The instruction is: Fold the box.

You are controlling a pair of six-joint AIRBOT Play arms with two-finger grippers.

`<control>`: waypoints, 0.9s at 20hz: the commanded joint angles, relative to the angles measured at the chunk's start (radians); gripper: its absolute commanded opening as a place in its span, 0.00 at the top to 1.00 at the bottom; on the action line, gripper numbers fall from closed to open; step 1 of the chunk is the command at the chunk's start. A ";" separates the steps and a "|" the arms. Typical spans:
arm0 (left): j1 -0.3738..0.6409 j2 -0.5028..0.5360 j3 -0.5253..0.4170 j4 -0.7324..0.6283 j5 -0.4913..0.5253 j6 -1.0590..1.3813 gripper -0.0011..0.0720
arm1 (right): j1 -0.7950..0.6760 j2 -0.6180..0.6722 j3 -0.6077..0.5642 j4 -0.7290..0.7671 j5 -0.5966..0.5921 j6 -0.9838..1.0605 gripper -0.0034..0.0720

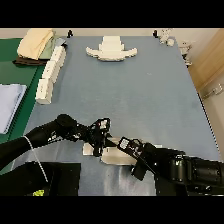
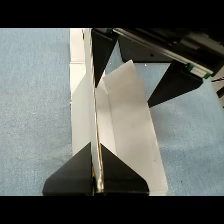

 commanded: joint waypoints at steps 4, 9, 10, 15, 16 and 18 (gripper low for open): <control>0.001 0.000 0.000 0.000 0.000 0.000 0.97 | -0.001 0.023 0.033 -0.133 0.176 0.223 0.00; 0.001 0.000 0.000 0.000 0.000 0.000 0.97 | -0.001 0.027 0.033 -0.138 0.184 0.230 0.01; 0.001 0.000 0.000 0.000 0.000 0.000 0.97 | -0.001 0.027 0.033 -0.137 0.184 0.230 0.01; 0.001 0.000 0.000 0.000 0.000 0.000 0.97 | 0.000 0.027 0.033 -0.136 0.168 0.206 0.00; 0.001 0.000 0.000 0.000 0.000 0.000 0.97 | -0.001 0.027 0.033 -0.131 0.157 0.172 0.00; 0.001 0.000 0.000 0.000 0.000 0.000 0.97 | -0.014 0.036 0.032 -0.127 0.120 0.126 0.00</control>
